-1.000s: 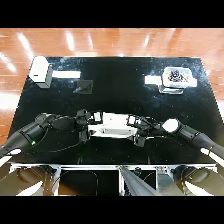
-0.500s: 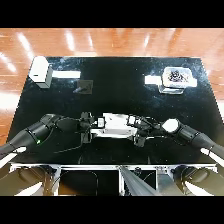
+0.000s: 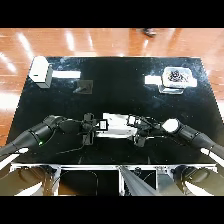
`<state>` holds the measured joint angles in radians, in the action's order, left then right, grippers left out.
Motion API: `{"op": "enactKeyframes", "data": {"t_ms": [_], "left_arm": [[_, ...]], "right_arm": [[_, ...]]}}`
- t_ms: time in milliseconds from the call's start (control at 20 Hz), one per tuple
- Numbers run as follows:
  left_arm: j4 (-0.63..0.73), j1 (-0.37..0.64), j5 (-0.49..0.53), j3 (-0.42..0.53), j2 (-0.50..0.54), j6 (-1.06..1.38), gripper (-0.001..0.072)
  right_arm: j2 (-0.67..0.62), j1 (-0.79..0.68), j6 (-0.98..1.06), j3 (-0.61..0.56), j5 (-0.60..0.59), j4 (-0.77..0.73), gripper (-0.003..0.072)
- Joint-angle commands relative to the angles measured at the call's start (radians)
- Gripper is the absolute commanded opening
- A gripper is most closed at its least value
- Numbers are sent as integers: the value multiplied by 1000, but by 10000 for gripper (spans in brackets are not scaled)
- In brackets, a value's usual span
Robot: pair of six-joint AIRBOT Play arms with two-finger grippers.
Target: Fold the box and place the chain.
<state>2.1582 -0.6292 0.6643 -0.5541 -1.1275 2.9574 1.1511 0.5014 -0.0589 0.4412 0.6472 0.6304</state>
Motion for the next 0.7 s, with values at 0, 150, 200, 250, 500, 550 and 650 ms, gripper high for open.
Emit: {"op": "enactKeyframes", "data": {"t_ms": [0, 150, 200, 250, 500, 550, 650], "left_arm": [[20, -4, 13, -2, -1, -3, 314], [51, -9, 8, -2, -1, -3, 313], [55, -10, 6, -2, -1, -3, 312], [55, -10, 6, -2, -1, -3, 310], [88, -10, 5, -2, -1, -3, 310], [93, -10, 3, -2, -1, -3, 310], [114, -10, -4, -2, -1, -3, 309]], "right_arm": [[1, 0, 2, 0, 0, -1, 553], [1, 0, 2, 0, 0, -1, 553], [1, 0, 2, 0, 0, -1, 553], [1, 0, 2, 0, 0, -1, 553], [1, 0, 2, 0, 0, -1, 553], [1, 0, 2, 0, 0, -1, 553], [1, 0, 2, 0, 0, -1, 553]]}}
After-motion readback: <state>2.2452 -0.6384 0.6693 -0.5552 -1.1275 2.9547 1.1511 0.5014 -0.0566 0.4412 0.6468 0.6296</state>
